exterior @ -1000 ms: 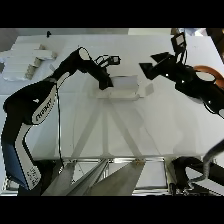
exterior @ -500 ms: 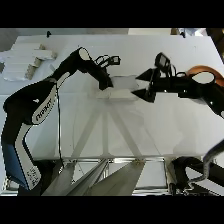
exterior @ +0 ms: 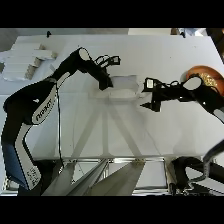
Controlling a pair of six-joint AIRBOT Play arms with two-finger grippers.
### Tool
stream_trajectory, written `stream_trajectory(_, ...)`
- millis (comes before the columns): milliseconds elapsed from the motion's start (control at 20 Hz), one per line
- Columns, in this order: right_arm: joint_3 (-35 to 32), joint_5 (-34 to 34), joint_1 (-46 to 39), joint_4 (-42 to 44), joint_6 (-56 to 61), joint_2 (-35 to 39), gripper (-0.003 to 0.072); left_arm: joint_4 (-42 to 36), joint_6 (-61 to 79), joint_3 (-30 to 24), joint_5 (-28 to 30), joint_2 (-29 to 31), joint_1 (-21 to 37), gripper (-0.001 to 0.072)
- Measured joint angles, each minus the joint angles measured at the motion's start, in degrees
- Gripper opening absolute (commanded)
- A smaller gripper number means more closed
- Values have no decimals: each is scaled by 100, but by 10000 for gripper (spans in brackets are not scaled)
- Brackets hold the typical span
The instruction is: Fold the box and place the chain.
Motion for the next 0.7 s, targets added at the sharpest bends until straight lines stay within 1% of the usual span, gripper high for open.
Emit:
stream_trajectory(150, -50, -424, 0, 273, -350, -404, 686, 0, 0, 0, 0, 0, 0, 17)
stream_trajectory(300, -66, -809, 0, 857, -695, -649, 686, 0, 0, 0, 0, 0, 0, 17)
stream_trajectory(500, -70, -1191, 2, 1714, -1147, -769, 686, 0, 0, 0, 0, 0, 0, 17)
stream_trajectory(700, -63, -1462, 0, 2131, -1314, -800, 686, 4, -11, 0, 4, 0, 0, 17)
